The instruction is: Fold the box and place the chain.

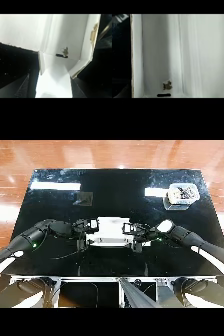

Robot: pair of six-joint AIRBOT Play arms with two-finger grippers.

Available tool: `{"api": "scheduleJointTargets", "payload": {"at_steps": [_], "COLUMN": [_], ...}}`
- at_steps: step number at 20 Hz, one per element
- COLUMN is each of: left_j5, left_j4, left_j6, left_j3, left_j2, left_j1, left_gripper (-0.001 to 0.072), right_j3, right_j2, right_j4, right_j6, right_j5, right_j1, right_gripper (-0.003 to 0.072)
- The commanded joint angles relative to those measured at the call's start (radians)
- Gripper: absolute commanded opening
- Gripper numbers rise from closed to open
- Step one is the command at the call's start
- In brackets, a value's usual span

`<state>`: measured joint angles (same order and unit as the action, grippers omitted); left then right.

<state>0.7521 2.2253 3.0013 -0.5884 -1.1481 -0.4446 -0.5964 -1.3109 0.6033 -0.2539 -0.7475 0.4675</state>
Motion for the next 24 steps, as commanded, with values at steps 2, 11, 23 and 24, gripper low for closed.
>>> {"api": "scheduleJointTargets", "payload": {"at_steps": [2,11,23,24], "left_j5": [-0.037,-0.025,0.005,0.002], "left_j4": [0.002,0.025,0.046,0.047], "left_j6": [0.001,0.001,0.001,0.001], "left_j3": [0.000,0.000,0.000,0.000], "left_j2": [-0.005,-0.005,-0.005,-0.005], "left_j1": [-0.026,-0.033,-0.073,-0.073], "left_gripper": [0.0591,0.0382,0.0348,0.0348], "right_j3": [0.000,0.000,0.000,0.000], "right_j2": [0.000,0.000,0.000,0.000], "right_j4": [0.000,0.000,0.000,0.000], "right_j6": [0.000,0.000,0.000,0.000], "right_j5": [0.000,0.000,0.000,0.000], "right_j1": [0.000,0.000,0.000,0.000], "right_gripper": [0.0580,0.0580,0.0580,0.0580]}}
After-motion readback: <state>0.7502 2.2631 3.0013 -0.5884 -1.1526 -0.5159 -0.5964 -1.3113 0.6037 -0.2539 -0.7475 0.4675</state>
